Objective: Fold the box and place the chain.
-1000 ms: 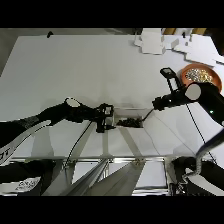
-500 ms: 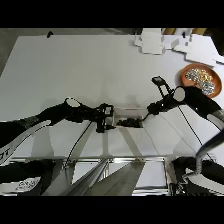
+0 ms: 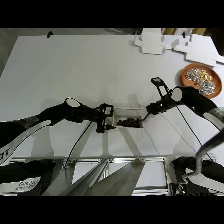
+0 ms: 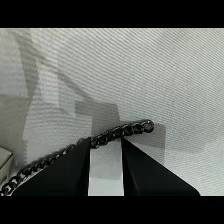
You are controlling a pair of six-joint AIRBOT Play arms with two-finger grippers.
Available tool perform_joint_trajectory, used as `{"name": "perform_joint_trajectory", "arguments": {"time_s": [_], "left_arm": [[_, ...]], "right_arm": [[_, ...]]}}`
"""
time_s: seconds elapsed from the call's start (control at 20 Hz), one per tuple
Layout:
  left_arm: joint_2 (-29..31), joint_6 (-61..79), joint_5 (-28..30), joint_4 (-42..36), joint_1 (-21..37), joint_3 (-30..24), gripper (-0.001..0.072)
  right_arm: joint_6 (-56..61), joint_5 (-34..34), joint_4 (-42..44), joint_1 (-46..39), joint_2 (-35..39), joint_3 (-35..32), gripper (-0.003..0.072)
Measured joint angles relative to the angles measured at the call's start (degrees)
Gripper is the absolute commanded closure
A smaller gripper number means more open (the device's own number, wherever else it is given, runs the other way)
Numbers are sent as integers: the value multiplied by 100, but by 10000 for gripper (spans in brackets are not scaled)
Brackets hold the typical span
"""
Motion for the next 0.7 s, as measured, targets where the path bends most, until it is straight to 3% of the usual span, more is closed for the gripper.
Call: {"name": "perform_joint_trajectory", "arguments": {"time_s": [0.05,0.2,0.45,0.7], "left_arm": [[0,0,0,0,0,0,220],[0,0,0,-2,-2,0,220],[0,0,0,-2,0,0,220],[0,0,0,-2,0,0,220]], "right_arm": [[0,31,0,0,-2,0,515],[20,144,2,2,-7,-2,664],[-22,343,-7,2,144,-4,665],[-48,791,-15,2,1012,-4,664]]}}
